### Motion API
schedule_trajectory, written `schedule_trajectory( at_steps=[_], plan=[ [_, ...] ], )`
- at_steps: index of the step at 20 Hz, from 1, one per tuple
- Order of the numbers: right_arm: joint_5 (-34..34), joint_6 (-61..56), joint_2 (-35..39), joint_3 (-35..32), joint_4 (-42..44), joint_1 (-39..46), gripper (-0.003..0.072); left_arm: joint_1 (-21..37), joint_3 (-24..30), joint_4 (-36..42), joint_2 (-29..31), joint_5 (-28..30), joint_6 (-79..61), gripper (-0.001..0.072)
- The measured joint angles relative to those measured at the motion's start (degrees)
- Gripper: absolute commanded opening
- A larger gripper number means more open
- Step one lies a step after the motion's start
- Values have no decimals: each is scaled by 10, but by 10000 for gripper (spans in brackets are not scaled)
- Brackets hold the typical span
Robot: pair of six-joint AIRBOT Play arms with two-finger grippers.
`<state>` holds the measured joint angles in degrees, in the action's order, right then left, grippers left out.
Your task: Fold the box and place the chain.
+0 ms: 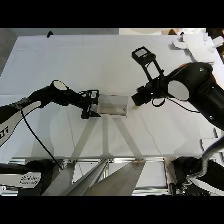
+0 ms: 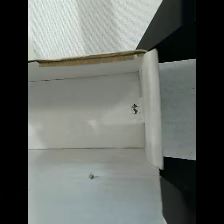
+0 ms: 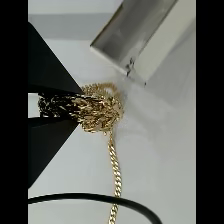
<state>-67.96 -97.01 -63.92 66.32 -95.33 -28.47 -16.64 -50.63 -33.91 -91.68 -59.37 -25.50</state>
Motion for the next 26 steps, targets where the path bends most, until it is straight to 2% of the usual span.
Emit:
schedule_trajectory(
  at_steps=[10,20,26],
  plan=[
    [1,-16,0,0,5,-63,5,0,0,0,0,0,0,340],
    [106,-17,0,0,34,-108,5,0,0,0,0,0,0,340],
    [141,-17,-16,0,43,-111,5,0,0,0,0,0,0,340]
  ],
)
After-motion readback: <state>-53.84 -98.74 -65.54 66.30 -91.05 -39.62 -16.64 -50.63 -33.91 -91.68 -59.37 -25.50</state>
